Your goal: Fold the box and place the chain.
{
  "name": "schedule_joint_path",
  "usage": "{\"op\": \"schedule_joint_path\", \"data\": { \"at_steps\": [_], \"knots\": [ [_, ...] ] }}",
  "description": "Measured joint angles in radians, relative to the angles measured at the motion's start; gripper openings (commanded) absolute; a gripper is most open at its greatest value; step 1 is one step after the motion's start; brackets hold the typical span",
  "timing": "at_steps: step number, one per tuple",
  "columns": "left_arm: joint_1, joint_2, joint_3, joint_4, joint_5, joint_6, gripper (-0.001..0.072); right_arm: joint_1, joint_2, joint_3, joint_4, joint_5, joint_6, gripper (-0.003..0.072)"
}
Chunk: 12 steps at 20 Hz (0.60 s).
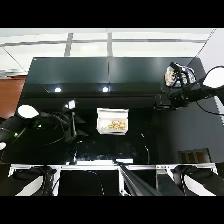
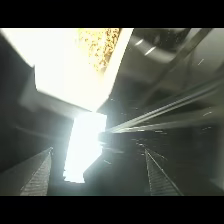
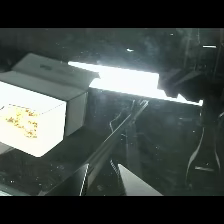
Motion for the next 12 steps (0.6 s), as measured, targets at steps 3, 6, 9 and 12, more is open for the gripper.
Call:
{"op": "schedule_joint_path", "data": {
  "at_steps": [3, 6, 9, 12],
  "knots": [
    [-0.051, -0.077, 0.026, -0.019, 0.072, 0.142, 0.0716, 0.019, 0.000, 0.000, 0.000, -0.008, 0.004, 0.0218],
    [-0.085, -0.160, 0.058, -0.027, 0.091, 0.201, 0.0716, 0.027, 0.000, 0.000, 0.000, -0.022, 0.006, 0.0218],
    [-0.110, -0.225, 0.082, -0.035, 0.099, 0.227, 0.0716, 0.031, 0.000, 0.000, -0.001, -0.027, 0.006, 0.0218],
    [-0.125, -0.262, 0.097, -0.042, 0.109, 0.237, 0.0715, 0.032, 0.000, 0.000, -0.002, -0.031, 0.006, 0.0218]
  ]
}}
